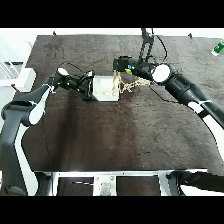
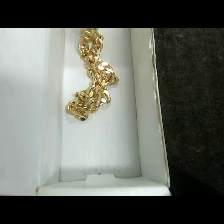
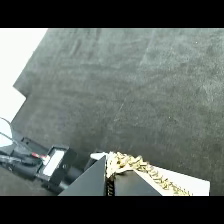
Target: Fold the box and place the chain.
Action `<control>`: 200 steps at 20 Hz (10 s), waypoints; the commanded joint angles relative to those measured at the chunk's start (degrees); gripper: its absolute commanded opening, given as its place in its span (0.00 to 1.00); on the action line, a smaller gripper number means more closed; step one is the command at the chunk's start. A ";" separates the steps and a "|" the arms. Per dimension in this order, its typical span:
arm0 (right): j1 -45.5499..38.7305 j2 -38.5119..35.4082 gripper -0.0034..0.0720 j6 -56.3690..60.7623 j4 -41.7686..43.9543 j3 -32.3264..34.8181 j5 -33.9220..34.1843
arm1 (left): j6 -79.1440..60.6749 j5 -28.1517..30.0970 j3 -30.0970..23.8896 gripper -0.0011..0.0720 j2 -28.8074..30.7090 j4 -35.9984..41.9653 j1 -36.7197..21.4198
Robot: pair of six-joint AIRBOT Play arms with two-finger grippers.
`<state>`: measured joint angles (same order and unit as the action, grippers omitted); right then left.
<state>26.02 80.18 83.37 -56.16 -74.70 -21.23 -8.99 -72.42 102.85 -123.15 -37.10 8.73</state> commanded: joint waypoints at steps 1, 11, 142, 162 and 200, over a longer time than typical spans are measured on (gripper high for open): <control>1.20 -0.26 0.05 0.15 -0.44 0.68 -0.50 | -0.02 0.00 0.04 0.68 0.00 0.00 -0.02; 3.63 3.98 0.05 0.15 -0.20 2.08 -0.02 | -0.02 -0.02 0.04 0.68 0.00 0.00 -0.02; -14.43 29.70 0.67 -90.14 13.57 -9.55 -27.65 | -0.02 -0.02 0.04 0.68 0.00 0.04 -0.02; -13.86 12.76 0.05 -74.58 10.23 -10.32 -40.30 | -0.02 0.00 0.04 0.68 0.00 0.02 -0.02; -3.85 15.87 0.72 -70.29 16.59 -4.83 -11.78 | -0.02 0.00 0.04 0.68 0.00 0.04 -0.02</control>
<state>22.17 96.75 13.76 -39.57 -79.66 -32.29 -8.99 -72.44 102.85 -123.15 -37.06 8.71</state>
